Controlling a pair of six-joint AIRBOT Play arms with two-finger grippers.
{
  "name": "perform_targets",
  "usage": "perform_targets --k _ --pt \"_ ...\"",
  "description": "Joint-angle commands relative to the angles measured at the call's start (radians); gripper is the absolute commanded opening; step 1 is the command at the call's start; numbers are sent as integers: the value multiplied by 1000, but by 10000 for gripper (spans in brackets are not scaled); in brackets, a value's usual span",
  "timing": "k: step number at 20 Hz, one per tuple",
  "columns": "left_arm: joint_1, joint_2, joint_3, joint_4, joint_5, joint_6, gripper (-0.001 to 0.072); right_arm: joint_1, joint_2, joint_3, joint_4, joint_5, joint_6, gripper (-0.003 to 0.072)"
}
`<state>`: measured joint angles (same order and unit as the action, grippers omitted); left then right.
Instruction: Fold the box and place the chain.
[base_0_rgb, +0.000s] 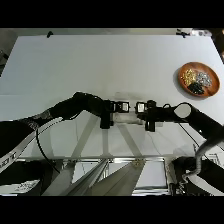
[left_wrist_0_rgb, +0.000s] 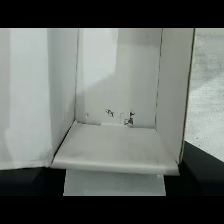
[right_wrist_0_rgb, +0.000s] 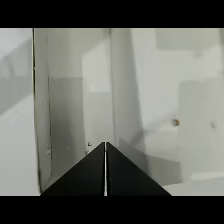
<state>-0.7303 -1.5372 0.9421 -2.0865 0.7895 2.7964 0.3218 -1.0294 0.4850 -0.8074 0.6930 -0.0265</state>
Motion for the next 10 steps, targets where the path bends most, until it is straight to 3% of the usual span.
perform_targets --k 1,4,7,10 --pt "-1 0 1 0 0 1 353 2 119 1 -9 2 93 13" --pt "-1 1 1 0 0 1 353 2 255 1 -58 2 481 13" --pt "-1 0 1 0 0 1 353 2 337 1 -319 29 1136 12" --pt "-1 0 1 0 0 1 353 -14 364 1 -571 213 1571 8"
